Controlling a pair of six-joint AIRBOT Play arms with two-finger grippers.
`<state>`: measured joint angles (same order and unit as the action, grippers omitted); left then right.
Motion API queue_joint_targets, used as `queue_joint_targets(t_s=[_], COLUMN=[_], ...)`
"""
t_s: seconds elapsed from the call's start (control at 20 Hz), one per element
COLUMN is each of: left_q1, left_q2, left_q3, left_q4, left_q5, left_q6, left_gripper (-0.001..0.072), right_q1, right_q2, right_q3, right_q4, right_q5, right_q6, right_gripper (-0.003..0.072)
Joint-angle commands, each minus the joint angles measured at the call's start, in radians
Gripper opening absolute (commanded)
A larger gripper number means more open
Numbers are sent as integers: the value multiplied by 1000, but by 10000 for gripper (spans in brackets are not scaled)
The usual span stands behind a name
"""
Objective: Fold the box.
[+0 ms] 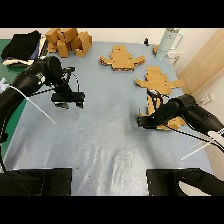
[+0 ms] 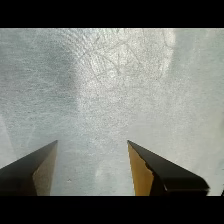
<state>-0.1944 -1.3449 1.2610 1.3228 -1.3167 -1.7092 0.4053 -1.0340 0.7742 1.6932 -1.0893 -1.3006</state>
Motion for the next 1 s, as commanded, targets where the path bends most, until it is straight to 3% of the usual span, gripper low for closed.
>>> queue_joint_targets(t_s=[0.0,0.2,0.25,0.3,0.35,0.45,0.55,0.65,0.8,0.95], left_q1=[1,1,1,1,1,1,3,2,2,0], left_q2=[0,0,0,0,0,0,0,0,0,0], left_q3=[1,1,1,1,1,1,1,1,1,1], left_q4=[0,0,0,0,0,1,4,0,0,-1], left_q5=[0,0,0,0,0,27,191,306,384,393], left_q6=[0,0,0,0,0,1,10,10,10,10], left_gripper=[669,669,670,670,670,669,670,670,669,669], right_q1=[2,-1,-13,-40,-81,-201,-407,-651,-956,-1135], right_q2=[0,0,-1,0,-1,-3,-24,-63,-147,-261], right_q3=[0,0,8,25,53,114,187,229,234,238], right_q4=[14,23,-4,-54,-110,-229,-341,-325,-168,154], right_q5=[11,8,5,-16,-51,-135,-209,-218,-146,-111], right_q6=[3,3,26,101,137,140,47,-89,-332,-612], right_gripper=[6,24,98,358,439,439,439,438,438,438])
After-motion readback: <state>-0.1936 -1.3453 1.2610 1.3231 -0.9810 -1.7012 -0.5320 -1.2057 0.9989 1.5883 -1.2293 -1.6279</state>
